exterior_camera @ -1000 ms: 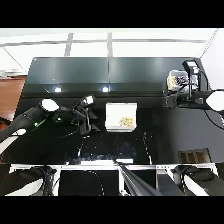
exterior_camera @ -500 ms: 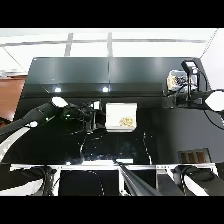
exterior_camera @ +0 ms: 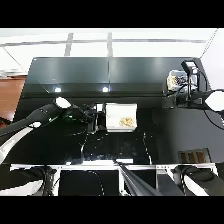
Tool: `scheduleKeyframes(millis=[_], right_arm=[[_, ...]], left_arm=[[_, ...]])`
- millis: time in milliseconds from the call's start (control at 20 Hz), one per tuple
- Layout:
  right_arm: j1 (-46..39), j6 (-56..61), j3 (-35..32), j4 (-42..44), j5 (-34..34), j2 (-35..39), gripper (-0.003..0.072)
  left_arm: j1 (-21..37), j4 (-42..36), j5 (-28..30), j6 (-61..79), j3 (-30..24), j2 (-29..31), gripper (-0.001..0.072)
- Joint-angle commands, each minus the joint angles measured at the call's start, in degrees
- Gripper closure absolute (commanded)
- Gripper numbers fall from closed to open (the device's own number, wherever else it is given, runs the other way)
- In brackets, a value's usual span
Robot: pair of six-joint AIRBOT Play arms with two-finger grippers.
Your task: Fold the box and place the chain.
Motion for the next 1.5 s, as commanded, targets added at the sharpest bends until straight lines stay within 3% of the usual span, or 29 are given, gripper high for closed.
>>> scheduleKeyframes(millis=[0,200,300,350,400,600,800,950,1150,1450], right_arm=[[0.0,0.0,0.0,0.3,-0.1,0.0,0.0461],[2.8,0.0,-1.6,2.1,-5.2,-0.5,0.0461],[4.9,0.0,-1.6,5.9,-10.5,-2.8,0.0459],[6.0,0.0,-1.6,8.9,-14.6,-4.7,0.0267],[6.8,-0.1,-1.5,11.6,-18.1,-7.0,-0.0034],[8.1,-7.1,3.0,20.1,-17.5,-15.8,-0.0034],[8.2,-34.3,5.3,33.5,-4.5,-19.7,-0.0034],[8.3,-51.1,5.4,33.2,3.0,-19.5,-0.0034],[9.9,-70.7,5.4,33.2,5.9,-19.6,-0.0034],[14.0,-73.6,3.0,31.5,3.4,-19.7,-0.0034]], left_arm=[[-0.8,-1.3,2.7,-1.0,0.1,0.0,-0.0008],[-1.8,-1.5,3.5,-1.0,0.1,0.0,-0.0003],[-2.1,-1.5,3.5,-1.0,0.1,0.0,0.0074],[-2.0,-1.5,3.5,-1.0,0.1,0.0,0.0182],[-2.1,-1.5,3.5,-1.0,0.1,0.0,0.0225],[-2.1,-1.5,3.5,-1.0,0.1,0.0,0.0225],[-2.1,-1.5,3.5,-1.0,0.1,0.0,0.0225],[-2.1,-1.5,3.5,-1.0,0.1,0.0,0.0225],[-2.1,-1.5,3.5,-1.0,0.1,0.0,0.0225],[-2.1,-1.5,3.5,-1.0,0.1,0.0,0.0225]])
